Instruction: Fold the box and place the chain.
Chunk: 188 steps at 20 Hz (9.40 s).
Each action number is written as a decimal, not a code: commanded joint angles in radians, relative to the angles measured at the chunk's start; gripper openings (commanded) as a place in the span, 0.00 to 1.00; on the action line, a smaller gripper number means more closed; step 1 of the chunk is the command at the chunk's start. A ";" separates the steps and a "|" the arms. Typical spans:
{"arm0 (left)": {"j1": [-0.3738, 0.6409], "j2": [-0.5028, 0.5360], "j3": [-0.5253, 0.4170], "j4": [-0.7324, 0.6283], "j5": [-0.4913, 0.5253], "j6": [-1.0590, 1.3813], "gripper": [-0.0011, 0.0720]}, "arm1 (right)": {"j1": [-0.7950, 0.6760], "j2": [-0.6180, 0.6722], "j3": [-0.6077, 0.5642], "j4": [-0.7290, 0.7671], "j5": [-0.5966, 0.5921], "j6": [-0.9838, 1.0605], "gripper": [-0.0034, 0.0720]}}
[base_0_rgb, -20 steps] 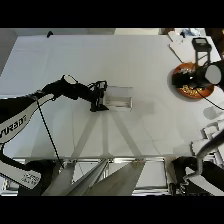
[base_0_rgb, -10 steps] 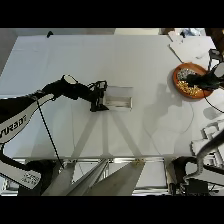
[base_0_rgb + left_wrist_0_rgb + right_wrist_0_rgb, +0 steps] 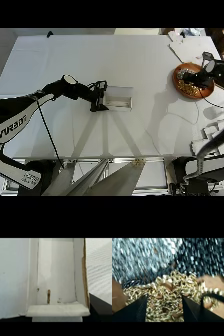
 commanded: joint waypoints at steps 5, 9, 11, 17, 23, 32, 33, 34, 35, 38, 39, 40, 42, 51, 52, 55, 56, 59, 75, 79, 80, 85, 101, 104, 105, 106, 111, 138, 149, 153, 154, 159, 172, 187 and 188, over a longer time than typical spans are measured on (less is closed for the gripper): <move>-0.001 0.001 0.000 0.000 0.000 0.000 0.39 | -0.001 -0.021 0.011 0.035 0.071 -0.021 0.06; -0.001 0.001 0.000 0.000 0.001 0.000 0.39 | 0.001 0.071 0.011 0.035 0.113 -0.088 0.06; -0.001 0.001 0.000 0.000 0.000 0.000 0.39 | 0.001 0.140 0.011 0.035 0.125 -0.118 0.06; -0.001 0.001 0.000 0.000 0.000 0.000 0.39 | 0.001 0.344 0.011 0.053 0.265 -0.331 0.06; -0.001 0.001 0.000 0.000 0.000 0.000 0.39 | 0.092 0.446 0.010 0.095 0.377 -0.353 0.06; -0.001 0.001 0.000 0.000 0.000 0.000 0.39 | 0.507 0.457 0.010 0.094 0.394 -0.310 0.06; -0.001 0.001 0.000 0.000 0.000 0.000 0.39 | 0.548 0.455 0.010 0.095 0.381 -0.298 0.06; -0.001 0.001 0.000 0.000 0.000 0.000 0.39 | 0.591 0.452 0.010 0.094 0.362 -0.289 0.06; -0.001 0.001 0.000 0.000 0.000 0.000 0.39 | 0.631 0.448 0.010 0.095 0.345 -0.286 0.06; -0.001 0.001 0.000 0.000 0.000 0.000 0.39 | 0.750 0.423 0.010 0.095 0.297 -0.259 0.06; -0.001 0.001 0.000 0.000 0.001 0.000 0.39 | 0.784 0.412 0.010 0.095 0.283 -0.259 0.06; -0.001 0.001 0.000 0.000 0.000 0.000 0.39 | 0.819 0.399 0.010 0.095 0.266 -0.253 0.06; -0.001 0.001 0.000 0.000 0.001 0.000 0.39 | 0.878 0.373 0.010 0.095 0.230 -0.225 0.06; -0.001 0.001 0.000 0.000 0.000 0.000 0.39 | 1.027 0.243 0.010 0.105 0.106 -0.201 0.06; -0.001 0.001 0.000 0.000 0.000 0.000 0.39 | 1.027 0.240 0.010 0.099 0.101 -0.176 0.06; -0.001 0.001 0.000 0.000 0.000 0.000 0.39 | 1.020 0.250 0.011 0.055 0.098 -0.158 0.06; -0.001 0.001 0.000 0.000 0.000 0.000 0.39 | 1.020 0.256 0.011 0.047 0.101 -0.158 0.06; -0.001 0.001 0.000 0.000 0.000 0.000 0.39 | 1.020 0.267 0.011 0.047 0.130 -0.159 0.06; -0.001 0.001 0.000 0.000 0.000 0.000 0.39 | 0.999 0.370 0.011 -0.266 0.166 -0.011 0.52; -0.001 0.001 0.000 0.000 0.000 0.000 0.39 | 0.817 0.475 0.011 -0.350 0.247 0.051 0.52; -0.001 0.001 0.000 0.000 0.000 0.000 0.39 | 0.748 0.488 0.011 -0.350 0.290 0.051 0.52; -0.001 0.001 0.000 0.000 0.001 0.000 0.39 | 0.409 0.490 0.011 -0.307 0.385 -0.008 0.66; -0.001 0.001 0.000 0.000 0.000 0.000 0.39 | 0.070 0.098 0.011 -0.104 0.227 0.104 0.78; -0.001 0.001 0.000 0.000 0.000 0.000 0.39 | 0.070 0.039 0.011 -0.104 0.195 0.140 0.78; -0.001 0.001 0.000 0.000 0.000 0.000 0.39 | 0.070 0.027 0.011 -0.103 0.172 0.160 0.77; -0.001 0.001 0.000 0.000 0.000 0.000 0.39 | 0.070 0.021 0.011 -0.099 0.158 0.170 0.77; -0.001 0.001 0.000 0.000 0.000 0.000 0.39 | 0.071 -0.001 0.011 -0.049 0.189 0.182 0.53; -0.001 0.001 0.000 0.000 0.000 0.000 0.39 | 0.200 0.439 0.010 0.098 0.420 -0.291 0.06; -0.001 0.001 0.000 0.000 0.000 0.000 0.39 | 0.643 0.435 -0.040 0.103 0.308 -0.260 0.06; -0.001 0.001 0.000 0.000 0.000 0.000 0.39 | 0.761 0.410 -0.040 0.103 0.265 -0.237 0.06; -0.001 0.001 0.000 0.000 0.000 0.000 0.39 | 0.783 0.405 -0.040 0.103 0.241 -0.217 0.06; -0.001 0.001 0.000 0.000 0.000 0.000 0.39 | 0.858 0.374 -0.040 0.184 0.175 -0.209 0.06; -0.001 0.001 0.000 0.000 0.000 0.000 0.39 | 0.877 0.381 -0.040 -0.087 0.138 -0.004 0.06; -0.001 0.001 0.000 0.000 0.000 0.000 0.39 | 0.846 0.533 -0.190 -0.007 0.258 -0.116 0.05; -0.001 0.001 0.000 0.000 0.000 0.000 0.39 | 0.866 0.531 -0.202 -0.001 0.230 -0.116 0.05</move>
